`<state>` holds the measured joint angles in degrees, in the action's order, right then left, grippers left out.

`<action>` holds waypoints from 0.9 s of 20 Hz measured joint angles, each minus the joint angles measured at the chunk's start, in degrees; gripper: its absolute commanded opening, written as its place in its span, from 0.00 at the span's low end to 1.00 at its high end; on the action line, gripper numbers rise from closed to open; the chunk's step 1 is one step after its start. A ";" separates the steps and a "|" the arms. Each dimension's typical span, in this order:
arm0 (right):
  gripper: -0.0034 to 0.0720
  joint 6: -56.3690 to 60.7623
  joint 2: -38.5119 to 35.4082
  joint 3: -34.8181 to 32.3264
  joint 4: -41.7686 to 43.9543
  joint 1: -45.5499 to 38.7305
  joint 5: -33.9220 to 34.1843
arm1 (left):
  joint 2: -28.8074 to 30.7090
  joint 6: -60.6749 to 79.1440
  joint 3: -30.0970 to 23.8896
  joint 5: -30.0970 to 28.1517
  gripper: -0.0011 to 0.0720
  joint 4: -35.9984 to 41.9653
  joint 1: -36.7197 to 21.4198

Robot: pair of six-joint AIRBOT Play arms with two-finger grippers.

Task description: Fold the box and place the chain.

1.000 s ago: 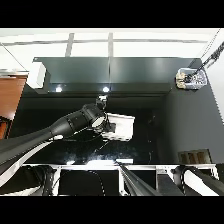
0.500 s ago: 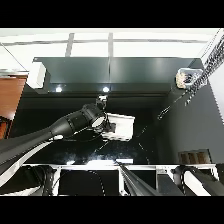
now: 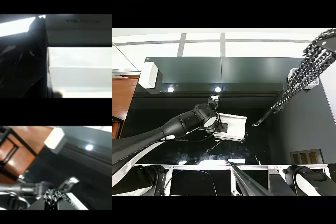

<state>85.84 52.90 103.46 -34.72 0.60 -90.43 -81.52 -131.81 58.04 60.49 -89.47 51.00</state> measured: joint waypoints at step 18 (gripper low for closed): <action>0.06 3.37 2.49 -14.19 -6.03 19.65 13.73 | 0.00 0.00 0.00 0.00 0.05 0.00 0.00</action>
<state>89.21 55.40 89.27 -40.75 20.25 -76.71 -81.52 -131.81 58.04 60.49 -89.47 51.00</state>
